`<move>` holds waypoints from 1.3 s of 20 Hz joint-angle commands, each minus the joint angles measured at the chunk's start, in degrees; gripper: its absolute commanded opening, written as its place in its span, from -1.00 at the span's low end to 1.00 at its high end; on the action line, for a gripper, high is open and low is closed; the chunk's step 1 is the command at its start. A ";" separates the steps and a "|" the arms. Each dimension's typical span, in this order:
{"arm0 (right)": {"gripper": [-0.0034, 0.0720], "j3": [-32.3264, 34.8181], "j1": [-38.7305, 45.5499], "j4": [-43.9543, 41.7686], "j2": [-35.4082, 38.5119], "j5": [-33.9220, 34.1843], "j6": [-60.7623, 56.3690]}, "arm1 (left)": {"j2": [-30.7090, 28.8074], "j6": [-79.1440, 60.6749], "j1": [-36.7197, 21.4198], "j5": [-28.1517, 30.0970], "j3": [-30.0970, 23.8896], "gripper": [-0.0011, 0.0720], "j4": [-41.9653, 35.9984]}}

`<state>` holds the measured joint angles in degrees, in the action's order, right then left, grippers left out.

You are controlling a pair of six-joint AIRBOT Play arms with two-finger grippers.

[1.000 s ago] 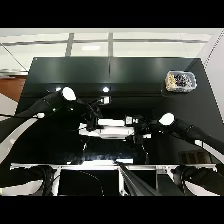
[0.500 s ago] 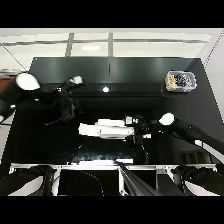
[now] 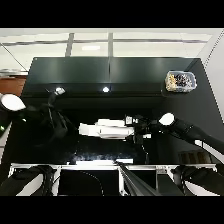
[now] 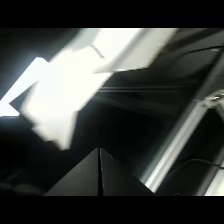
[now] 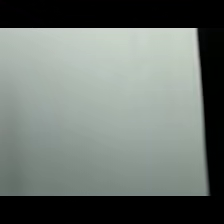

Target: Fold the box and place the chain.

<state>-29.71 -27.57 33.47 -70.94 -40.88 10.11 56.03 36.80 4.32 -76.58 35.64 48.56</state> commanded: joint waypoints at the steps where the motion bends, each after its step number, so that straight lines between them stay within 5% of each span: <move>1: 0.31 0.02 -0.07 0.00 -0.04 -0.02 0.00 | -0.72 -2.38 6.21 5.66 -7.93 -0.89 -13.20; 8: 0.31 0.02 -0.07 0.00 -0.04 0.00 0.00 | 0.24 -14.29 21.62 40.46 -8.39 -0.88 -36.33; 11: 0.31 0.02 -0.07 0.00 -0.04 0.00 -0.02 | 3.23 -15.98 25.53 52.02 -8.17 -0.88 -39.21; 21: 0.31 0.02 -0.04 0.00 -0.04 0.00 -0.02 | 10.27 -16.00 28.17 57.07 -6.34 -0.88 -38.49; 26: 0.31 0.02 -0.04 0.00 -0.04 0.00 0.00 | 12.02 -15.96 28.17 53.48 -6.34 -0.88 -35.10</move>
<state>-29.71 -27.57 33.47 -70.94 -40.86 10.09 67.07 20.88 32.42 -21.21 29.26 11.16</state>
